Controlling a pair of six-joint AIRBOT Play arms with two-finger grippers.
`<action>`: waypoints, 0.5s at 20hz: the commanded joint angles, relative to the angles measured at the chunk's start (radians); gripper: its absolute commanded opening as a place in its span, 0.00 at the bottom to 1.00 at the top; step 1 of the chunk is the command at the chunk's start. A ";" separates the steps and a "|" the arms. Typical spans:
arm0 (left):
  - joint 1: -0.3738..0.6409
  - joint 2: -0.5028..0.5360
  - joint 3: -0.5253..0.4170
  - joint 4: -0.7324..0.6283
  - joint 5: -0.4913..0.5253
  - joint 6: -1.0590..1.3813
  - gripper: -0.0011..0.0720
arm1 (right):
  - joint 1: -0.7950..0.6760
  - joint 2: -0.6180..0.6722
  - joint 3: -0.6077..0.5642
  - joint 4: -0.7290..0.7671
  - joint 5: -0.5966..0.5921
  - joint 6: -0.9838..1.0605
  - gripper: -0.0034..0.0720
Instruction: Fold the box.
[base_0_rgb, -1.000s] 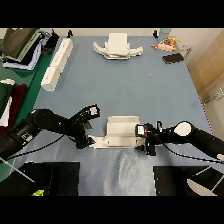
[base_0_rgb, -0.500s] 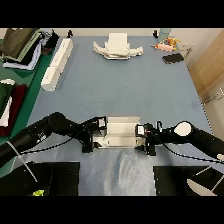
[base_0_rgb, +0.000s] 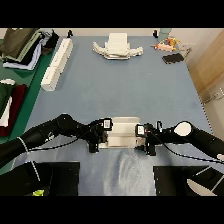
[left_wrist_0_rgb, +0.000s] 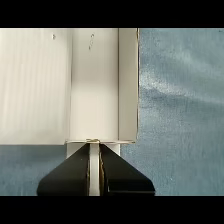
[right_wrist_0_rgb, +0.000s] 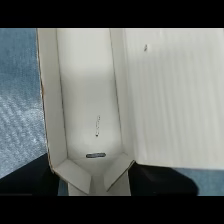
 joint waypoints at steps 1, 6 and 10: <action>-0.005 -0.014 0.000 -0.058 0.023 0.015 0.14 | 0.000 0.001 0.001 0.000 0.001 -0.001 0.71; -0.042 -0.032 -0.001 -0.128 0.023 0.081 0.15 | 0.000 0.001 0.001 0.000 0.001 0.000 0.71; -0.040 -0.032 -0.002 -0.127 0.023 0.077 0.74 | 0.000 0.001 0.001 0.000 0.001 0.000 0.71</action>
